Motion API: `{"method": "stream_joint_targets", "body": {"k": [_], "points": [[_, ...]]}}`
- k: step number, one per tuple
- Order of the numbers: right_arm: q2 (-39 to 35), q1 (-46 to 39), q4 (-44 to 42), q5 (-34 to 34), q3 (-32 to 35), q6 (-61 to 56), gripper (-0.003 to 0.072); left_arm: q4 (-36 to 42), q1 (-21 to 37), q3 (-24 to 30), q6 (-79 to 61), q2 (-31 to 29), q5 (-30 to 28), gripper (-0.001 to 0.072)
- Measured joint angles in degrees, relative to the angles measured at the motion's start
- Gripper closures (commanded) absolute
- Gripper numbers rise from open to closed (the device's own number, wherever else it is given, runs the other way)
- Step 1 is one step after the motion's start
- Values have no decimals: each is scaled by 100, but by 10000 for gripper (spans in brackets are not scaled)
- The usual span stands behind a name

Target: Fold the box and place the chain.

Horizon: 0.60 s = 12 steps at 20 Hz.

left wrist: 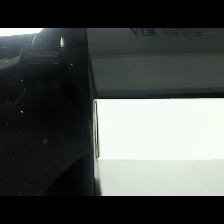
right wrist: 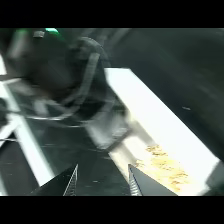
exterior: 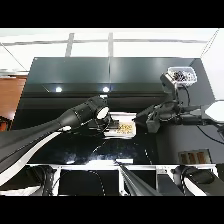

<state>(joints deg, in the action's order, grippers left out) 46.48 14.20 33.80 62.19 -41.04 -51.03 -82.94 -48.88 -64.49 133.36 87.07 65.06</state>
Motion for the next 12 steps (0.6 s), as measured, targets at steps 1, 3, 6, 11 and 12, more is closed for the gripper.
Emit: {"method": "stream_joint_targets", "body": {"k": [1, 3, 6, 11, 12], "points": [[0, -153, 116, 66, -59, -4, 301, 2, 0, 0, 0, 0, 0, 679], [0, -501, 306, 258, -175, -26, 301, 7, 0, 0, 0, 4, -2, 679], [0, -968, 422, 568, -267, -37, 301, 7, 0, 0, 0, 11, 0, 679], [0, -1285, 511, 901, -315, -44, 301, -24, 0, -55, -15, 11, 138, 468], [0, -1307, 522, 920, -317, -44, 301, -20, 0, -96, -15, 7, 168, 237]]}}
